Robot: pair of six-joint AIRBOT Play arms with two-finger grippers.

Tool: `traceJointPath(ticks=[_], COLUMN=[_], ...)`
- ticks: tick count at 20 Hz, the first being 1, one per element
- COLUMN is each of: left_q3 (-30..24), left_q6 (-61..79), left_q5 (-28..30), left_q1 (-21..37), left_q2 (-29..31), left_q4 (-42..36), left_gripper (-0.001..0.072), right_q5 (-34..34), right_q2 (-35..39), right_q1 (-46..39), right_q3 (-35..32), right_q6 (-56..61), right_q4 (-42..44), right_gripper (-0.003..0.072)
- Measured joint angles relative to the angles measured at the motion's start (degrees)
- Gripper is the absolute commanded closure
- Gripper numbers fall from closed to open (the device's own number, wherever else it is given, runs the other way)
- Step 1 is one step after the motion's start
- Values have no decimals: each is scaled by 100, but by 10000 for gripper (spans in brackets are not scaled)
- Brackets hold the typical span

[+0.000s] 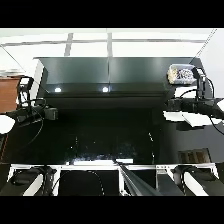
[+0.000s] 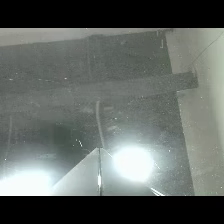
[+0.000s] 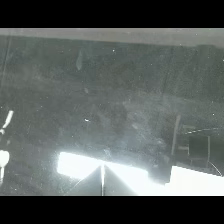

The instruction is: Fold the box and place the chain.

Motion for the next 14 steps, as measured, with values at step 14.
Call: traceJointPath(ticks=[14], left_q3=[-2], left_q6=[2], left_q5=[0], left_q1=[0], left_q2=[-2], left_q4=[2], left_gripper=[685], right_q5=[-518], right_q2=[-4], right_q1=[0], right_q3=[0], right_q6=[2], right_q4=[417], right_gripper=[653])
